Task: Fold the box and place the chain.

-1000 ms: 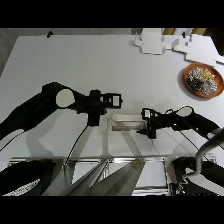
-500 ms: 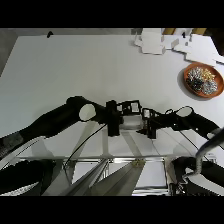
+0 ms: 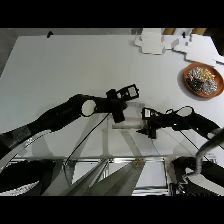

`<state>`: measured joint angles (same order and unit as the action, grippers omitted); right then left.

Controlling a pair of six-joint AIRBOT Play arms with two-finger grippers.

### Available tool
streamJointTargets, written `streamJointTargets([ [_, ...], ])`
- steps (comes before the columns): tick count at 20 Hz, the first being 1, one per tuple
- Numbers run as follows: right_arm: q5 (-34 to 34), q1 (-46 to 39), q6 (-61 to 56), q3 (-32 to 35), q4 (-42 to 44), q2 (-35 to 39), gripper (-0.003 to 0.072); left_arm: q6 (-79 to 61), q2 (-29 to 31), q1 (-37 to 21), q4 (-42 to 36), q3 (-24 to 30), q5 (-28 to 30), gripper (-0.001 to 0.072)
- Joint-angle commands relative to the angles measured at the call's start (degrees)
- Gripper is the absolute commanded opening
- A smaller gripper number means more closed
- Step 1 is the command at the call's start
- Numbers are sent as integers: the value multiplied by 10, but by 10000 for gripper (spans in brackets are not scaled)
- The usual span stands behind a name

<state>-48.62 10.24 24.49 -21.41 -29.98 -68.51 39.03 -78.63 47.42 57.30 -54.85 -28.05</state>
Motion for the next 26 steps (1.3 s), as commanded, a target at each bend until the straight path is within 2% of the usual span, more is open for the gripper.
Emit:
streamJointTargets([
  [1,-1,0,0,0,0,0,398,0,-40,-22,-27,0,21,7],
  [5,-1,0,0,0,0,1,398,0,-80,-22,-42,0,16,7],
  [8,-1,0,0,0,0,1,398,0,-48,-32,-37,0,-4,10],
  [11,0,0,0,0,0,1,398,0,18,-44,-8,0,-73,8],
  [13,0,0,0,0,0,1,398,3,55,-47,-4,0,-146,9],
  [15,-1,0,0,0,0,1,398,34,67,-46,2,0,-205,9],
  [17,-1,0,0,0,0,1,398,45,58,-46,5,1,-237,9],
  [21,0,0,0,0,0,0,398,46,33,-45,4,14,-243,5],
  [26,-1,0,0,0,0,1,398,45,36,-65,23,57,-249,9],
])
